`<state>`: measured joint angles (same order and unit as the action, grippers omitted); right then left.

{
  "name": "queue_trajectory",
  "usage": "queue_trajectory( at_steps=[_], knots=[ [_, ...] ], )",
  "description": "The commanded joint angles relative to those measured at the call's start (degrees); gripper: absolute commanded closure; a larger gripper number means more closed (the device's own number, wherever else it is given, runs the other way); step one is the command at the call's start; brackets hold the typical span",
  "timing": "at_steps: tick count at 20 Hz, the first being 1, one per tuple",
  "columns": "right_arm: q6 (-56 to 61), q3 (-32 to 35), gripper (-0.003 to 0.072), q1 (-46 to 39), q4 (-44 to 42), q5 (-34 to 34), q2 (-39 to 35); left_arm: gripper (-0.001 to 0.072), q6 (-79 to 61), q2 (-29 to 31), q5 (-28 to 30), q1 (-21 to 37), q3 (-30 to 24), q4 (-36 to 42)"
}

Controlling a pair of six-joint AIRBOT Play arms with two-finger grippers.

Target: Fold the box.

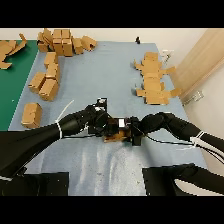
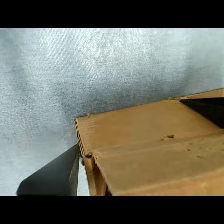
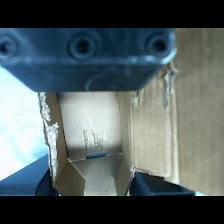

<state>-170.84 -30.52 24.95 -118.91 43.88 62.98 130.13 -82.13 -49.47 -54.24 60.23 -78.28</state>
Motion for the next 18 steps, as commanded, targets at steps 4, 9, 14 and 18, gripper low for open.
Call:
queue_trajectory(
  at_steps=[4,9,14,18],
  knots=[
    [0.0,0.0,0.0187,0.0,0.0,-0.3,0.0,0.0433,-1.7,-0.4,-0.8,-0.1,0.4,1.6],
    [0.0,0.0,0.0187,0.0,0.0,-0.3,0.0,0.0431,-1.9,-1.3,-0.6,0.0,1.1,1.8],
    [0.0,0.0,0.0187,0.0,0.0,-0.3,0.0,0.0429,-2.0,-1.5,3.9,0.0,1.1,2.1],
    [0.0,0.0,0.0187,0.0,0.0,-0.3,0.0,0.0314,-1.9,-1.5,2.3,0.0,1.1,2.3]
  ],
)
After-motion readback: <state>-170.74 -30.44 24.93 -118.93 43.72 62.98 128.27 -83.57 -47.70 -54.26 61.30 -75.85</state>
